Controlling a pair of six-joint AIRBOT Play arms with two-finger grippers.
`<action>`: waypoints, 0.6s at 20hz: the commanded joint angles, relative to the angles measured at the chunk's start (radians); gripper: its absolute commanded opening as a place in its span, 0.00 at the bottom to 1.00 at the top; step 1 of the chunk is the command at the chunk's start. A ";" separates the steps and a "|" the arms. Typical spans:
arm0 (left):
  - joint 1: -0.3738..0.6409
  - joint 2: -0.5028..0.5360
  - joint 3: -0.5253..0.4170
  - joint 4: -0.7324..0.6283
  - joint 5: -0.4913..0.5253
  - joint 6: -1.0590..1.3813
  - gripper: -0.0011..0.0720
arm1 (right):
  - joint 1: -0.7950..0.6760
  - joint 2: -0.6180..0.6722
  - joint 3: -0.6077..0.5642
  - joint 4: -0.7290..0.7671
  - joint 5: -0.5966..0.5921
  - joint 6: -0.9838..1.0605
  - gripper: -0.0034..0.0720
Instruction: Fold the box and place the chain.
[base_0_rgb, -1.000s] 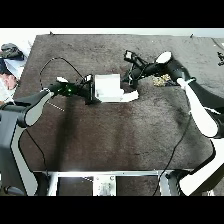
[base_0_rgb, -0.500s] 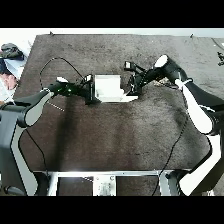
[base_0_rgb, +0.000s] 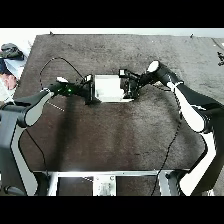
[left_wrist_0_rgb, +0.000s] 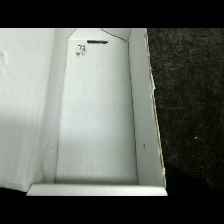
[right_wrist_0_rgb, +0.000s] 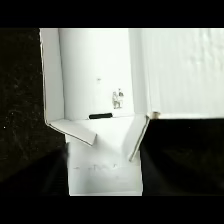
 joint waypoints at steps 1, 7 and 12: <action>0.001 -0.001 0.001 -0.002 0.000 0.000 0.67 | 0.004 -0.003 0.000 0.010 0.016 -0.006 0.52; 0.001 -0.001 0.001 -0.006 0.000 0.000 0.67 | 0.006 -0.003 0.000 0.052 0.036 -0.007 0.52; 0.001 -0.001 0.001 -0.006 0.000 0.000 0.67 | 0.021 -0.003 0.000 0.053 -0.013 -0.008 0.28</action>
